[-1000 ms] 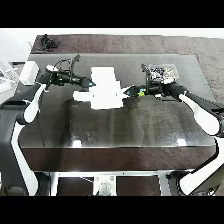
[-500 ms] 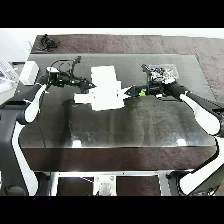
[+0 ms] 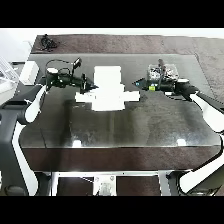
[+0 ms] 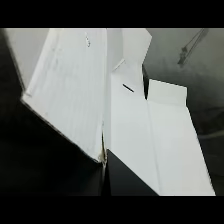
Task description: Fold the box and place the chain.
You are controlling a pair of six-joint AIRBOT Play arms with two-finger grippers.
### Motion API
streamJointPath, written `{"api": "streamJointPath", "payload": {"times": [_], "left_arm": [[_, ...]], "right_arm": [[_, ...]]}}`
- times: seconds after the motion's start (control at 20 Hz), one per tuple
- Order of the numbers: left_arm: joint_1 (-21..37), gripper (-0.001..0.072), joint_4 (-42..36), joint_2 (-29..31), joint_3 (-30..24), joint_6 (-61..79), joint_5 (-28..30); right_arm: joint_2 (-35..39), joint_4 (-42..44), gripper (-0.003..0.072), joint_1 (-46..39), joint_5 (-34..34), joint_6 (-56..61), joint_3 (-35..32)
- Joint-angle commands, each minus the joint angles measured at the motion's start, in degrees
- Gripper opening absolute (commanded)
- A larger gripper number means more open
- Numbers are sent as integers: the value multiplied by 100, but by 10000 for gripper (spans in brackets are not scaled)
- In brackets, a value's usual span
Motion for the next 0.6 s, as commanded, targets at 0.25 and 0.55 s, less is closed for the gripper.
{"api": "streamJointPath", "payload": {"times": [0.25, 0.55], "left_arm": [[-39, 13, -195, 238, -713, 1545, 319], [-179, 13, -142, 297, -1051, 2197, 544]], "right_arm": [[-4, 337, 379, -144, -61, -640, -186], [-7, 334, 379, -129, -59, -636, -205]]}}
